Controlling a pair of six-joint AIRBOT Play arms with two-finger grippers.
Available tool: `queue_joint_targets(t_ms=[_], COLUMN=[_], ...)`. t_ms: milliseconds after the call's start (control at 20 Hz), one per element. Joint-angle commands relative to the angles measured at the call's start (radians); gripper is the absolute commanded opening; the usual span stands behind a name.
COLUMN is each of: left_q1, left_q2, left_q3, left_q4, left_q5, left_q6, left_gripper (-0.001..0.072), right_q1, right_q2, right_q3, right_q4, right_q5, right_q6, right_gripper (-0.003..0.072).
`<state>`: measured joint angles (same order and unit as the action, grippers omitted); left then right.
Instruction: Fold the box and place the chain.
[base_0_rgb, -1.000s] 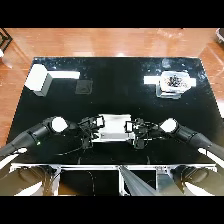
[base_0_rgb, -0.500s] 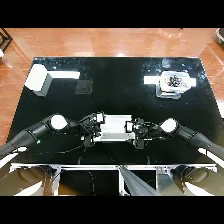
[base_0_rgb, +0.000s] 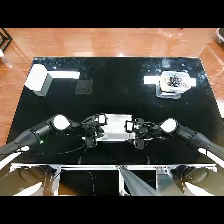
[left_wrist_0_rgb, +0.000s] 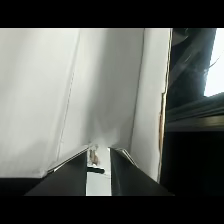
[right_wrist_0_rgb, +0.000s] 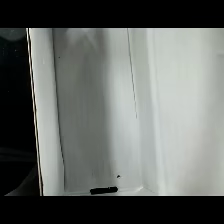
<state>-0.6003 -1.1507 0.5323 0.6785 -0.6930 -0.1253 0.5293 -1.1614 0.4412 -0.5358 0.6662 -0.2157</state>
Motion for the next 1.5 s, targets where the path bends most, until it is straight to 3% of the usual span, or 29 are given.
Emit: queue_joint_targets(t_ms=[0, 350, 400, 450, 650, 800, 900, 1200, 1250, 1300, 1350, 1450], left_q1=[-0.008, -0.01, -0.01, -0.01, -0.01, -0.01, -0.01, -0.01, -0.01, -0.01, -0.01, -0.01], left_q2=[-0.003, -0.003, -0.003, -0.003, -0.003, -0.003, -0.003, -0.003, -0.003, -0.003, -0.003, -0.003], left_q3=[-0.002, -0.002, -0.002, -0.002, -0.002, -0.002, -0.002, -0.002, -0.002, -0.002, -0.002, -0.002], left_q4=[0.029, 0.027, 0.027, 0.027, 0.027, 0.027, 0.022, 0.019, 0.02, 0.02, 0.02, 0.02], left_q5=[0.043, 0.027, 0.026, 0.024, 0.002, 0.005, 0.005, 0.004, 0.004, 0.003, 0.003, -0.001], left_q6=[0.026, 0.026, 0.026, 0.026, 0.026, 0.026, 0.026, 0.026, 0.026, 0.026, 0.026, 0.026], left_gripper=[0.0237, 0.0263, 0.0357, 0.0372, 0.0351, 0.0292, 0.0372, 0.0396, 0.0477, 0.0489, 0.0478, 0.0366], right_q1=[0.001, 0.001, 0.001, 0.001, 0.001, 0.001, 0.001, 0.001, 0.001, 0.001, 0.001, 0.001], right_q2=[-0.001, -0.001, -0.001, -0.001, -0.001, -0.001, -0.001, -0.001, -0.001, -0.001, -0.001, -0.001], right_q3=[0.0, 0.0, 0.0, 0.0, 0.0, 0.0, 0.0, 0.0, 0.0, 0.0, 0.0, 0.0], right_q4=[0.001, 0.001, 0.001, 0.001, 0.001, 0.001, 0.001, 0.001, 0.001, 0.001, 0.001, 0.001], right_q5=[0.003, 0.003, 0.003, 0.003, 0.003, 0.003, 0.003, 0.003, 0.003, 0.003, 0.003, 0.003], right_q6=[0.0, 0.0, 0.0, 0.0, 0.0, 0.0, 0.0, 0.0, 0.0, 0.0, 0.0, 0.0], right_gripper=[0.0357, 0.0357, 0.0357, 0.0357, 0.0357, 0.0357, 0.0357, 0.0357, 0.0357, 0.0357, 0.0357, 0.0357])
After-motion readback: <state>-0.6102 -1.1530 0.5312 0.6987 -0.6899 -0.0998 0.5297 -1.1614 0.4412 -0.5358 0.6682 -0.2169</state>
